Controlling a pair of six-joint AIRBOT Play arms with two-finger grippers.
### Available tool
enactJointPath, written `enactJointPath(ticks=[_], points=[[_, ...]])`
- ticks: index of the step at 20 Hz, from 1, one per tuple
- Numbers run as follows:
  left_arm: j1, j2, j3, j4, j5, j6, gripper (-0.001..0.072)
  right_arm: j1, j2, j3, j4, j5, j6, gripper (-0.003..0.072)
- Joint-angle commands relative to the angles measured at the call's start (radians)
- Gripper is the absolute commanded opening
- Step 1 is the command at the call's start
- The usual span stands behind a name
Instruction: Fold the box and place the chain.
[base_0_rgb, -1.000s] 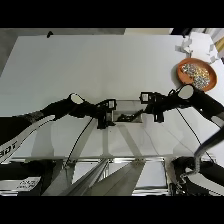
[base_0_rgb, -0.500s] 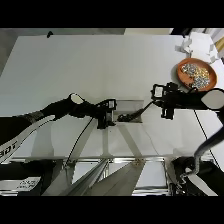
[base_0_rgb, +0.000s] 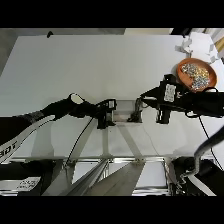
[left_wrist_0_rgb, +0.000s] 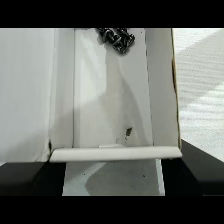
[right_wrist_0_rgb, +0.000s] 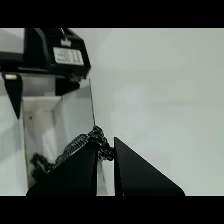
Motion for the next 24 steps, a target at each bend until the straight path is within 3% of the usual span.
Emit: enactJointPath(ticks=[1, 5, 16, 18, 23, 24], points=[[0.000, 0.000, 0.000, 0.000, 0.000, 0.000, 0.0209, 0.078, -0.047, 0.014, -0.054, -0.019, 0.158, 0.0006], [0.000, 0.000, 0.000, 0.000, 0.000, 0.000, 0.0209, 0.127, -0.162, 0.014, -0.116, -0.010, 0.286, 0.0006], [0.000, 0.000, 0.000, 0.000, 0.000, 0.000, 0.0209, 0.155, -0.419, 0.013, -0.170, -0.012, 0.365, 0.0013], [0.000, 0.000, 0.000, 0.000, 0.000, 0.000, 0.0209, 0.155, -0.441, 0.013, -0.169, -0.023, 0.380, 0.0098], [0.000, 0.000, 0.000, 0.000, 0.000, 0.000, 0.0209, 0.152, -0.375, 0.013, -0.172, -0.041, 0.373, 0.0132], [0.000, 0.000, 0.000, 0.000, 0.000, 0.000, 0.0209, 0.143, -0.339, 0.013, -0.172, -0.055, 0.364, 0.0202]])
